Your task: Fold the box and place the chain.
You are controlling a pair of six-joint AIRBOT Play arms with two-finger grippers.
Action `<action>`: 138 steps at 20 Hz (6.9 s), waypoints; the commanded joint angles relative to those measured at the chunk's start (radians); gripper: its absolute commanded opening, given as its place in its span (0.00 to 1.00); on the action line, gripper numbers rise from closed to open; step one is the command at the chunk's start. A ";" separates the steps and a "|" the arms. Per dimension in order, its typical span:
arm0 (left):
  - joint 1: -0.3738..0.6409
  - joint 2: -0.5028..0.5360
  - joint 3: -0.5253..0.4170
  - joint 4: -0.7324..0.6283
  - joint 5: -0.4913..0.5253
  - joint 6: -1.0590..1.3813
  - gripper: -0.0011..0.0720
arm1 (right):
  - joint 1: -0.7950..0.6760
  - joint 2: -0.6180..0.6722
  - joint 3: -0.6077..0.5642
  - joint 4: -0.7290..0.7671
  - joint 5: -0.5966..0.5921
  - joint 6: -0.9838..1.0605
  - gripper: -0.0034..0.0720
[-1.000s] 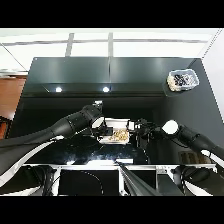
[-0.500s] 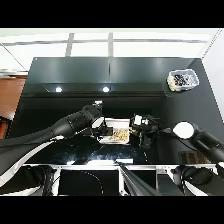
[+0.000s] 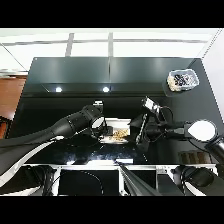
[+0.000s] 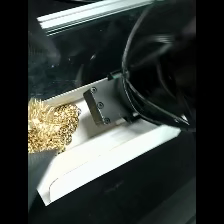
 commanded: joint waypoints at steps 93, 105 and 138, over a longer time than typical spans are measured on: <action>0.316 0.274 -0.544 -1.025 0.490 2.570 0.56 | -0.262 -0.094 0.078 -0.058 -0.127 0.316 0.99; 0.316 0.274 -0.544 -1.025 0.505 2.570 0.57 | -0.116 -0.250 0.085 -0.086 0.054 -0.075 0.98; 0.316 0.274 -0.544 -1.025 0.505 2.570 0.57 | -0.022 -0.252 0.085 -0.209 0.096 -0.126 0.45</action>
